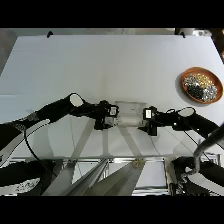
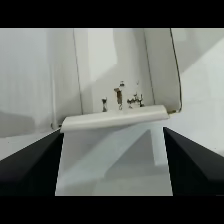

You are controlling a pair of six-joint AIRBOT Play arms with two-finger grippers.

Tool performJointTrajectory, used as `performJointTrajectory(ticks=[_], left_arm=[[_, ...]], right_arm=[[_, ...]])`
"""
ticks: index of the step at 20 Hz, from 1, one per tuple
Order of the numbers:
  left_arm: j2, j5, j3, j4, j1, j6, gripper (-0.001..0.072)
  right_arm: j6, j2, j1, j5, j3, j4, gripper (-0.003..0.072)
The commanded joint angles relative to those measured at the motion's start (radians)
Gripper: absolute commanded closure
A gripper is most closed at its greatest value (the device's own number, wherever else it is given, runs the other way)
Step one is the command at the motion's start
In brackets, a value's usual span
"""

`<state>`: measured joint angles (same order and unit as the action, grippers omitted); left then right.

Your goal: Fold the box and place the chain.

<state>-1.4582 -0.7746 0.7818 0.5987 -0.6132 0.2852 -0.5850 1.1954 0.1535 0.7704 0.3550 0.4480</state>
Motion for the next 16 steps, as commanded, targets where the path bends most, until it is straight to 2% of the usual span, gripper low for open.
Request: performJointTrajectory(ticks=[1, 5, 16], left_arm=[[-0.015, 0.0, 0.0, -0.027, -0.012, 0.003, -0.0004], [-0.025, 0.001, 0.0, -0.079, -0.023, 0.003, -0.0004], [-0.048, -0.003, -0.002, -0.101, -0.037, -0.002, -0.0003]], right_arm=[[0.0, -0.001, 0.0, 0.0, 0.0, 0.0, 0.0111], [0.0, -0.001, 0.0, 0.0, 0.0, 0.0, 0.0111], [0.0, -0.001, 0.0, 0.0, 0.0, 0.0, 0.0111]])
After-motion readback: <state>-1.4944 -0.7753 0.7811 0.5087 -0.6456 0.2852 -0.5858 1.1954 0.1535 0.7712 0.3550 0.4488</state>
